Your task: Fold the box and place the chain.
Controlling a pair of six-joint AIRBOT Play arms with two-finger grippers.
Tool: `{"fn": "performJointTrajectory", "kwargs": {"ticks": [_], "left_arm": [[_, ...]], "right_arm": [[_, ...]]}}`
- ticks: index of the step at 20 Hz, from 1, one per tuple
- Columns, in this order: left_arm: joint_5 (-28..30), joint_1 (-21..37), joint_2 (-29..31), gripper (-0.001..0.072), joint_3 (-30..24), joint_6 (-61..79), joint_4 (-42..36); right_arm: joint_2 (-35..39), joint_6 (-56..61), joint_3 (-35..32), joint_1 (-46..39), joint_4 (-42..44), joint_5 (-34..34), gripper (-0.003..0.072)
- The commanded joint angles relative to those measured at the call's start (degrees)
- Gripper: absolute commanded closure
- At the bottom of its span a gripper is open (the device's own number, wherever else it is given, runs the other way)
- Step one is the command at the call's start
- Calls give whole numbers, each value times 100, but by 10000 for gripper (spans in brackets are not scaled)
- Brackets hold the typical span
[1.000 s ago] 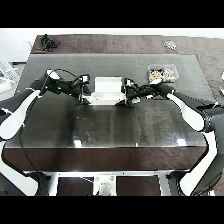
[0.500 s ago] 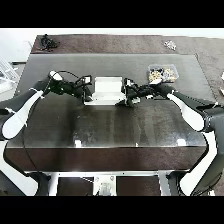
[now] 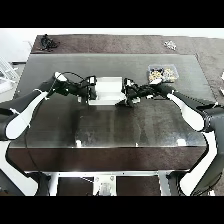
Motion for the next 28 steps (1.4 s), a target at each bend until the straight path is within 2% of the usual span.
{"fn": "performJointTrajectory", "kwargs": {"ticks": [1,5,6,7,9,11,25,28], "left_arm": [[260,-136,-90,588,-2,17,-68],[236,-136,-234,585,-2,17,-258],[234,-136,-234,490,-2,17,-260],[234,-136,-234,441,-2,20,-282],[234,-136,-234,439,-2,20,-328],[234,-136,-234,216,-2,15,-330],[-219,-136,-234,215,-2,144,-492],[-166,-136,-234,216,-2,208,-590]], "right_arm": [[2,0,-2,7,4,4,98],[2,0,-2,7,4,4,99],[2,0,-2,7,4,4,98],[2,0,-2,7,4,4,98],[2,0,-2,7,4,4,98],[2,0,-2,7,4,4,99],[2,2,-2,7,4,4,98],[2,0,-2,7,4,4,98]]}}
